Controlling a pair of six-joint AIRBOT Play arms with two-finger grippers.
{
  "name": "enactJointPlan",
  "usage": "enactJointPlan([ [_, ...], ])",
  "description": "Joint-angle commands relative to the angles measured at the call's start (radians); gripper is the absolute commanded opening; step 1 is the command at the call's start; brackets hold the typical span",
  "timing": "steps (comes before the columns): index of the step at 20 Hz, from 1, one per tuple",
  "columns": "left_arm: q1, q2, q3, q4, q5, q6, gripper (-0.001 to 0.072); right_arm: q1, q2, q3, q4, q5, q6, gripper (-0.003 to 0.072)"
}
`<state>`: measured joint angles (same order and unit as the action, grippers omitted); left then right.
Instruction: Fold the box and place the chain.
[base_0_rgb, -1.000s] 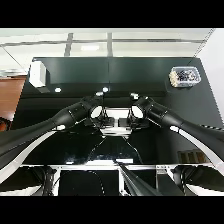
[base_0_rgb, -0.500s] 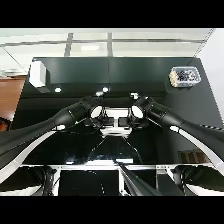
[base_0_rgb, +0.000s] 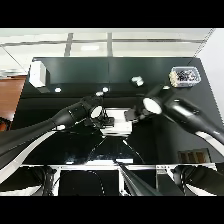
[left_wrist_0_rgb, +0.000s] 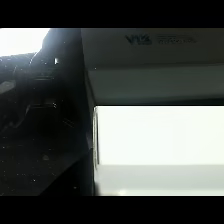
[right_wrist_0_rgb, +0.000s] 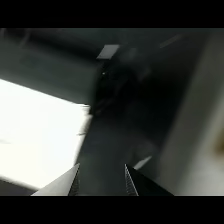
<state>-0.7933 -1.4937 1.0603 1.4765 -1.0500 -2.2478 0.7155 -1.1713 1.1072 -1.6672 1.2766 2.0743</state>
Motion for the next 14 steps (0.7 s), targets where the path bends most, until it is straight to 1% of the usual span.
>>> enactJointPlan([
  [1, 0.000, 0.000, 0.000, 0.000, -0.001, 0.000, 0.0029, -0.030, 0.142, -0.038, -0.529, 0.008, 0.066, 0.0333],
  [2, 0.000, 0.000, 0.000, 0.000, -0.002, 0.000, 0.0029, -0.073, 0.140, -0.066, -0.631, -0.028, 0.069, 0.0334],
  [3, 0.000, 0.000, 0.000, 0.000, -0.001, 0.000, 0.0029, -0.140, 0.138, -0.108, -0.676, -0.121, 0.069, 0.0334],
  [4, 0.000, 0.000, 0.000, 0.000, -0.001, 0.000, 0.0029, -0.233, 0.135, -0.158, -0.668, -0.269, 0.070, 0.0337],
  [5, 0.000, 0.000, 0.000, 0.000, -0.001, 0.000, 0.0029, -0.335, 0.124, -0.207, -0.647, -0.416, 0.089, 0.0564],
  [6, 0.000, 0.000, 0.000, 0.000, -0.001, 0.000, 0.0029, -0.431, 0.095, -0.232, -0.609, -0.504, 0.125, 0.0720],
  [9, 0.000, 0.000, 0.000, 0.000, -0.005, 0.000, 0.0029, -0.714, -0.071, -0.219, -0.302, -0.668, 0.125, 0.0720],
  [10, 0.000, 0.000, 0.000, 0.000, -0.007, 0.000, 0.0029, -0.781, -0.134, -0.169, -0.195, -0.701, 0.066, 0.0720],
  [11, 0.000, 0.000, 0.000, 0.000, -0.005, 0.000, 0.0029, -0.828, -0.198, -0.091, -0.109, -0.691, -0.001, 0.0720],
  [12, 0.000, 0.000, 0.000, 0.000, -0.005, 0.000, 0.0029, -0.865, -0.273, 0.014, -0.031, -0.659, -0.079, 0.0720],
  [14, 0.000, 0.000, 0.000, 0.000, -0.005, 0.000, 0.0029, -0.909, -0.427, 0.247, 0.047, -0.544, -0.153, 0.0720],
])
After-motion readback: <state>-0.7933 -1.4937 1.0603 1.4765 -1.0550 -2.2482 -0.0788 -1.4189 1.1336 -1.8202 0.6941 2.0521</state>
